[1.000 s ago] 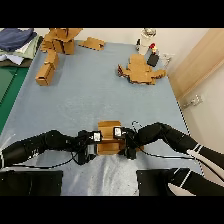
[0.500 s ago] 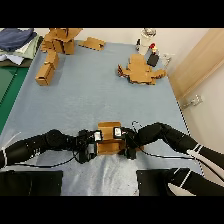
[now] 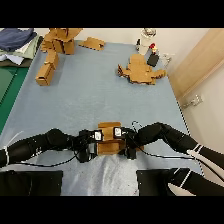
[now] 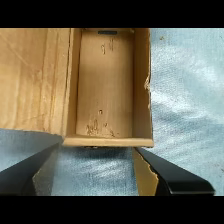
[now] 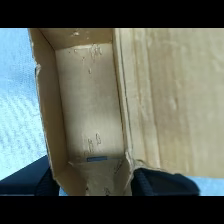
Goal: Fold the box.
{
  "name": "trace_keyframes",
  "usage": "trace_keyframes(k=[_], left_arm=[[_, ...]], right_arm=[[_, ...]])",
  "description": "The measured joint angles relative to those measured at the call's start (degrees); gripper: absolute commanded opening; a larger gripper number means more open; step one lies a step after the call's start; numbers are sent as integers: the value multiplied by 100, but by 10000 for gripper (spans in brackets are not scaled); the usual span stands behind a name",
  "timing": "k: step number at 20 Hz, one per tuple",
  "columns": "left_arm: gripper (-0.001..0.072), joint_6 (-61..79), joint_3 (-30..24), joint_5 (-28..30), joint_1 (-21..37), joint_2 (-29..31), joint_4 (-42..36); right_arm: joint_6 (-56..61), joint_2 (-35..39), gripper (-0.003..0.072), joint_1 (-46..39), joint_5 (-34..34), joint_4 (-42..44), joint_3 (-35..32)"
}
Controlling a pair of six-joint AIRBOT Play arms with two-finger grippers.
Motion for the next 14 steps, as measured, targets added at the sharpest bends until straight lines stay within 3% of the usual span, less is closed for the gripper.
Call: trace_keyframes(k=[14], left_arm=[[694, 2, -181, -372, 214, 258, 247]], right_arm=[[4, 0, 500, 0, 0, 7, 0]])
